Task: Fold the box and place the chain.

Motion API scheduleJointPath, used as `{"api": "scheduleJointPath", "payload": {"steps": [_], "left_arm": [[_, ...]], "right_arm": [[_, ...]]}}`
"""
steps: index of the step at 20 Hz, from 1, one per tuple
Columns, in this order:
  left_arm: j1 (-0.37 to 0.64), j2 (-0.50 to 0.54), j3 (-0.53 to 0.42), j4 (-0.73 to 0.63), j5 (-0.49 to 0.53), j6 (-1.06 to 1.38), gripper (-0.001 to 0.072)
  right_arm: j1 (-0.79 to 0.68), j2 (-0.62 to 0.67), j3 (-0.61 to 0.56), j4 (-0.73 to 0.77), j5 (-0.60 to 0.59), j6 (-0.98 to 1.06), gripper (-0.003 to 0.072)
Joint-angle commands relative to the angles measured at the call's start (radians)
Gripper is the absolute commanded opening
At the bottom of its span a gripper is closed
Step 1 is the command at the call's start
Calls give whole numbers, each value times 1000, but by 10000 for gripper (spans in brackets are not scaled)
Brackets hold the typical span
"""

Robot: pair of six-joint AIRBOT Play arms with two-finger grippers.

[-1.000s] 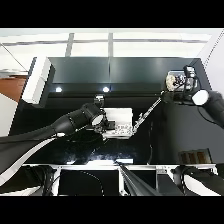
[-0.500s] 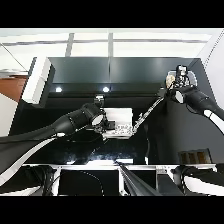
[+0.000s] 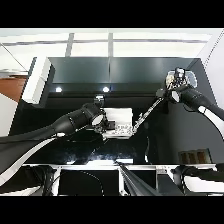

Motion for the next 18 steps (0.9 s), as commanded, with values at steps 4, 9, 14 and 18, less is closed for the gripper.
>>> {"api": "scheduleJointPath", "payload": {"steps": [4, 9, 14, 18], "left_arm": [[0, 0, 0, 0, 2, 0, 31], [0, 0, 0, 0, 3, 0, 31], [0, 0, 0, 0, 3, 0, 31], [0, 0, 0, 0, 3, 0, 31]], "right_arm": [[3, -5, 2, 15, 1, 2, 334], [3, -5, 2, 71, 3, -61, 44], [3, 12, 2, 69, 63, -92, 44], [2, 100, 2, 139, 140, -283, 43]]}}
